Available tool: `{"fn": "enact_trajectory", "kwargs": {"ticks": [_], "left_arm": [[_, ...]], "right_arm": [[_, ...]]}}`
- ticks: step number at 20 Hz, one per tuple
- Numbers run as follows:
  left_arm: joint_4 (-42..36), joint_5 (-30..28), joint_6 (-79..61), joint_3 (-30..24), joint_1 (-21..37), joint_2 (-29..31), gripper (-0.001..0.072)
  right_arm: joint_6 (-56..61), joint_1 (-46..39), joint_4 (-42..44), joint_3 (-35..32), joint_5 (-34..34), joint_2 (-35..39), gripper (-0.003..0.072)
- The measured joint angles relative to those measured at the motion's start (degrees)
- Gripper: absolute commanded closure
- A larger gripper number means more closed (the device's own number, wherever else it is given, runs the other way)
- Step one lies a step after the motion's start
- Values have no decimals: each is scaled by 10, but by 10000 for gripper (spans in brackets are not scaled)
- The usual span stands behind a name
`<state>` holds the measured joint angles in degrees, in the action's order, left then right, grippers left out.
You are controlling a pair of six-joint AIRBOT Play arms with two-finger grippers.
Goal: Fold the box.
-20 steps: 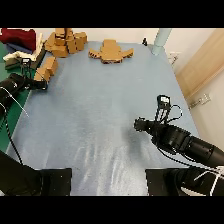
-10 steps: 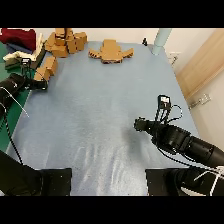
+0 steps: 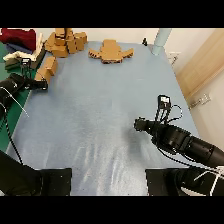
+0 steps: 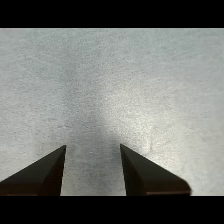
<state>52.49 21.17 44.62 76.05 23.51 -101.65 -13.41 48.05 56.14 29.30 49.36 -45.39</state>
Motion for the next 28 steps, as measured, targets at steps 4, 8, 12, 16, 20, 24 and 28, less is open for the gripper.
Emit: {"fn": "enact_trajectory", "kwargs": {"ticks": [4, 8, 12, 16, 20, 24, 28], "left_arm": [[14, 41, 0, 0, 4, 6, 13], [52, 134, 0, 2, 20, 35, 14], [87, 246, 3, 12, 34, 82, 82], [99, 366, 33, 23, 36, 125, 702], [100, 461, 73, 19, 3, 164, 706], [97, 458, 110, -45, -83, 243, 706], [96, 410, 167, -160, -194, 340, 706]], "right_arm": [[0, 0, 0, 0, 0, 0, 148], [0, 0, 0, 0, 0, 0, 148], [0, 0, 1, 0, 0, 0, 148], [0, -2, 7, 0, 0, 0, 170], [-7, -24, 6, 0, -8, 0, 170], [-57, -63, 30, 3, -46, -1, 466], [-180, -102, 92, 43, -75, -25, 682]]}}
